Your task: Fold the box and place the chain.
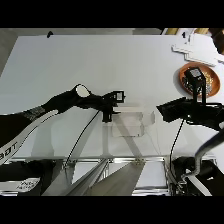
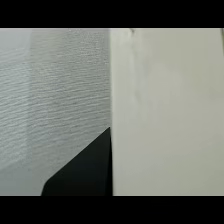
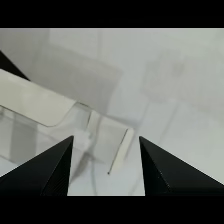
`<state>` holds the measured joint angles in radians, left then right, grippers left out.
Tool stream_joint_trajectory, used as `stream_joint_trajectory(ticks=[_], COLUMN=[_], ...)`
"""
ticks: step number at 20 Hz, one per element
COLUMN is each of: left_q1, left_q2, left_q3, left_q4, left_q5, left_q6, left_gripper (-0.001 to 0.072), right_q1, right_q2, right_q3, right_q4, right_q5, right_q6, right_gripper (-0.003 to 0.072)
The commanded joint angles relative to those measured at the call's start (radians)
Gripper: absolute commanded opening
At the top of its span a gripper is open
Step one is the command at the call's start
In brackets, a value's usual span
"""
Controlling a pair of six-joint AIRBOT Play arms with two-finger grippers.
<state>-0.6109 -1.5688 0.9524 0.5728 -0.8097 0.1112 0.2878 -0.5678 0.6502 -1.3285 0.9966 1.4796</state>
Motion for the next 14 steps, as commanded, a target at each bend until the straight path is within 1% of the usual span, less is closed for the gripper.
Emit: stream_joint_trajectory(ticks=[1,4,5,6,8,9,12,14], left_q1=[-0.006,-0.008,-0.008,-0.008,-0.008,-0.008,-0.008,-0.008], left_q2=[0.000,0.000,0.000,0.000,0.000,0.000,0.000,0.000], left_q3=[0.000,0.000,0.000,0.000,0.000,0.000,0.000,0.000], left_q4=[0.012,0.011,0.011,0.011,0.011,0.011,0.011,0.011], left_q5=[-0.006,-0.006,-0.007,-0.006,-0.008,-0.010,-0.010,-0.010], left_q6=[-0.004,-0.004,-0.004,-0.004,-0.004,-0.004,-0.004,-0.004], left_gripper=[0.0010,0.0010,0.0010,0.0010,0.0010,0.0010,0.0010,0.0010], right_q1=[0.001,0.001,0.001,0.001,0.001,0.001,0.001,0.010], right_q2=[0.000,0.000,0.000,0.000,0.000,0.000,-0.001,-0.003], right_q3=[0.001,0.001,0.001,0.000,-0.013,-0.027,-0.102,-0.150], right_q4=[-0.003,-0.002,0.002,0.009,0.049,0.087,0.252,0.313], right_q5=[0.052,0.124,0.150,0.179,0.200,0.193,0.169,0.169], right_q6=[-0.037,-0.080,-0.117,-0.175,-0.306,-0.384,-0.671,-0.818], right_gripper=[0.0458,0.0453,0.0372,0.0243,0.0104,0.0019,0.0019,0.0019])
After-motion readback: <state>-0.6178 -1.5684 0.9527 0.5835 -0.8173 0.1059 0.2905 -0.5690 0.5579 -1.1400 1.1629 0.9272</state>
